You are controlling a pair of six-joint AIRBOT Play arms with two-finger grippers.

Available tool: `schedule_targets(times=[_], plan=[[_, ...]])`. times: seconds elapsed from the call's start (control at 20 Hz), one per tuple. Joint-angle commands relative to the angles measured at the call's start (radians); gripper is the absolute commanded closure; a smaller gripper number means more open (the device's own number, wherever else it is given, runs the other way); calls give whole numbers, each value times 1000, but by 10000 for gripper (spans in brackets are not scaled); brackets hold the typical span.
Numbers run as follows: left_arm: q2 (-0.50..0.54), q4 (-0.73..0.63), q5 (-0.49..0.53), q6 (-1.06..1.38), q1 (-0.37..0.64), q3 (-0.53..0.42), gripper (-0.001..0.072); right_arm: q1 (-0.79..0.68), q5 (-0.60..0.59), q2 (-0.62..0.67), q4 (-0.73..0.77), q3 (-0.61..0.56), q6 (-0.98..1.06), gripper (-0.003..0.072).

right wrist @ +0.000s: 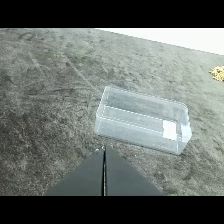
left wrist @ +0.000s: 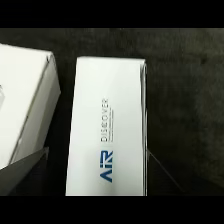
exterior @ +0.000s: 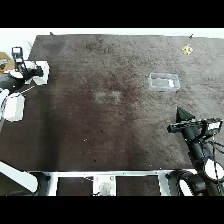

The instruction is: Fold the box and place the chain.

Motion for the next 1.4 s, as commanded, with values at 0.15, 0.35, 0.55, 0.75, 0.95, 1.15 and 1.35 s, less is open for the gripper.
schedule_targets(times=[0.15,0.35,0.55,0.75,0.95,1.15,1.35], plan=[[256,3,-42,0,0,5,-3,0,0,0,0,0,0,682],[505,-2,-213,0,-4,5,699,0,0,0,0,0,0,683],[777,-19,-157,32,-55,-115,702,0,0,0,0,-1,0,682],[1080,-19,-16,81,-173,-407,703,0,0,0,0,-1,0,683],[1410,-18,125,110,-257,-789,703,0,0,0,0,0,0,683],[1785,-20,126,93,-269,-1161,703,0,0,1,0,0,0,683],[1946,-20,125,45,-269,-1349,702,0,0,0,0,0,0,682]])
